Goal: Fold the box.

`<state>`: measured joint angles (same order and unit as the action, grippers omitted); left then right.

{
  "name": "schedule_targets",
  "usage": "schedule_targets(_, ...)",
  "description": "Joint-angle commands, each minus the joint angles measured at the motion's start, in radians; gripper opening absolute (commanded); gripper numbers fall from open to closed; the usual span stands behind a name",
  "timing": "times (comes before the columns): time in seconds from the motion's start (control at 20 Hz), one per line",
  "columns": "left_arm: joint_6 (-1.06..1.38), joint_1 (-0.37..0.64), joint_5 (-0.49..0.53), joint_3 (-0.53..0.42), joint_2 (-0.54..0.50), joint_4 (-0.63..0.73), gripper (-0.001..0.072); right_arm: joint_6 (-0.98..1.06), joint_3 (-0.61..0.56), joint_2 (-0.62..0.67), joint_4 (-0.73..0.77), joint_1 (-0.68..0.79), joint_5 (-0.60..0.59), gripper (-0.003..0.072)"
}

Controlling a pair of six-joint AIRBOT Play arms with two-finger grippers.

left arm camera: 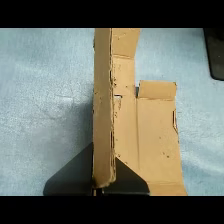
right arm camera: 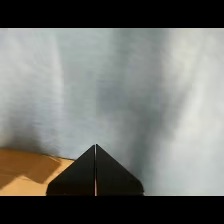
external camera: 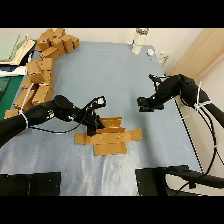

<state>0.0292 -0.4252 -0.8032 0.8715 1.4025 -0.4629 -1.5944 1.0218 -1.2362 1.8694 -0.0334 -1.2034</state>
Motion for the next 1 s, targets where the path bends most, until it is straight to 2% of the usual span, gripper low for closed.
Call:
schedule_targets(0.0,-0.003,0.005,-0.018,0.000,0.000,-0.001,0.0010,0.139,0.001,0.054,-0.190,-0.056,-0.080,0.0005)
schedule_targets(0.35,-0.003,0.001,-0.018,0.000,0.000,-0.001,0.0010,0.187,-0.005,0.100,-0.216,-0.279,-0.113,0.0005)
schedule_targets(0.5,-0.004,0.001,-0.020,0.000,0.000,-0.001,0.0010,0.324,-0.079,0.167,-0.303,-0.401,-0.119,0.0005)
schedule_targets(0.75,-0.004,0.001,-0.080,0.000,0.000,-0.001,0.0010,0.439,-0.241,0.275,-0.330,-0.532,-0.100,0.0005)
schedule_targets(0.95,-0.003,0.001,-0.079,0.000,0.000,-0.001,0.0010,0.436,-0.280,0.330,-0.322,-0.621,-0.077,0.0005)
